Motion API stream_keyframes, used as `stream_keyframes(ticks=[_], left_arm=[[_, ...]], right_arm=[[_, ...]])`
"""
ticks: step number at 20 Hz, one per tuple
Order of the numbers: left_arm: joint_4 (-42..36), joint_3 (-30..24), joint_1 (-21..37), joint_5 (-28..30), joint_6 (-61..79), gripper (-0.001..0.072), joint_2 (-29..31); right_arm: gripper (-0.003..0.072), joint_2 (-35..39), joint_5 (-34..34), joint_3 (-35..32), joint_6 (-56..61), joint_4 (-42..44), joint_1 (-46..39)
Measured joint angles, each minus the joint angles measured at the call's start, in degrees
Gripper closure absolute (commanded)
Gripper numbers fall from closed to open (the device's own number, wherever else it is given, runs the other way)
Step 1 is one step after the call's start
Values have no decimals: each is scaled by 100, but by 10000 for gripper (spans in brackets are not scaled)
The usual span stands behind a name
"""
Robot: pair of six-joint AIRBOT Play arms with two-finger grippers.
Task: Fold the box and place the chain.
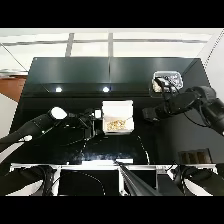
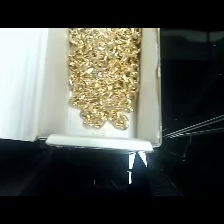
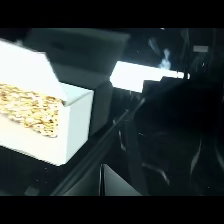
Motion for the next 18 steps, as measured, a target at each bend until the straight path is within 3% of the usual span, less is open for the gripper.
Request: stream_keyframes(ticks=[7, 18], left_arm=[[-260, 0, 0, 101, 114, 10, -2], [-407, 0, 0, 4, 144, 15, -11]], right_arm=[[669, -621, -105, -4, 70, 105, 2], [669, -962, 267, -4, 85, 293, 192]])
